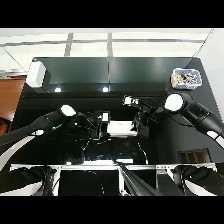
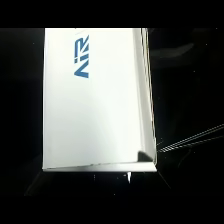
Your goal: Fold the box and place the chain.
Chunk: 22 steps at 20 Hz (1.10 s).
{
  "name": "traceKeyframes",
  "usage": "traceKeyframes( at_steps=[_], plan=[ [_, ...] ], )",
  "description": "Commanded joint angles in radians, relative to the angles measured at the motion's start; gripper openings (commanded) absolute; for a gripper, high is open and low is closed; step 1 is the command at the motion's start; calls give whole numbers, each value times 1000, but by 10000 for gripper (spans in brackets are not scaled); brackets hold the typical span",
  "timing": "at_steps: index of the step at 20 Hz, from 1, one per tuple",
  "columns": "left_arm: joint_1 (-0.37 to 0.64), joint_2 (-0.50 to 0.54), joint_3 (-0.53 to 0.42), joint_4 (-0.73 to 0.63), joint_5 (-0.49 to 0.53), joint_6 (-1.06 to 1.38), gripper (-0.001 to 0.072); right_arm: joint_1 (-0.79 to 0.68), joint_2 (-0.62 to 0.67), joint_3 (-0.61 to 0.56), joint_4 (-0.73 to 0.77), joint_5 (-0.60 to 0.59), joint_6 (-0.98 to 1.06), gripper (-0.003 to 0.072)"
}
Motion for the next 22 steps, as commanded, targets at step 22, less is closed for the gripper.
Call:
traceKeyframes(
  at_steps=[22],
  plan=[
    [0,-1,1,1,-2,3,465,3,29,1,-33,-48,5,243]
  ],
)
